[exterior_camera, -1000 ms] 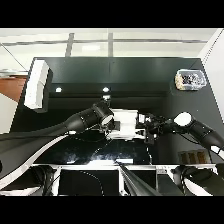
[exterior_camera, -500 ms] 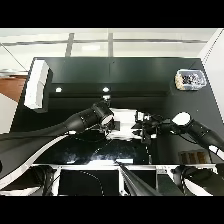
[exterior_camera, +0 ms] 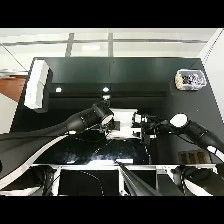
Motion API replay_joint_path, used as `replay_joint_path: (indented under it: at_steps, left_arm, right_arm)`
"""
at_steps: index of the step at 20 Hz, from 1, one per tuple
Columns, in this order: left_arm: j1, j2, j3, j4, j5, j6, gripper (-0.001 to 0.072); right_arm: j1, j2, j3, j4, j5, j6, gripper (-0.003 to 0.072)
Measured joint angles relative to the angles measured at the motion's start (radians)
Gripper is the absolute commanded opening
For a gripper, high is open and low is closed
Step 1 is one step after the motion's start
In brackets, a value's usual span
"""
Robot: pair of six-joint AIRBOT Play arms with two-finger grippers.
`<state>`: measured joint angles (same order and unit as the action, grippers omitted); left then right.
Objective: Fold the box and place the chain.
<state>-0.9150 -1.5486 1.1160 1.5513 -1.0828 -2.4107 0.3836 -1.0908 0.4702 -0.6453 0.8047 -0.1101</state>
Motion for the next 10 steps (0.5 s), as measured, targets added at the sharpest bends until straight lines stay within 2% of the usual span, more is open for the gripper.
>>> replay_joint_path:
  at_steps: [1, 3, 5, 10]
  left_arm:
    - [0.0, 0.0, 0.0, 0.0, 0.0, 0.0, 0.0027]
    - [0.0, 0.0, 0.0, 0.0, 0.0, 0.0, 0.0027]
    - [0.0, 0.0, 0.0, 0.0, 0.0, 0.0, 0.0027]
    - [0.0, 0.0, 0.0, 0.0, 0.0, 0.0, 0.0027]
  right_arm:
    - [0.0, 0.0, 0.0, -0.002, -0.002, 0.003, 0.0078]
    - [0.0, 0.0, 0.0, 0.004, -0.003, 0.01, 0.0042]
    - [-0.01, 0.011, 0.002, 0.001, -0.002, 0.06, 0.0042]
    - [-0.17, 0.122, 0.031, -0.039, 0.011, 0.459, 0.0041]
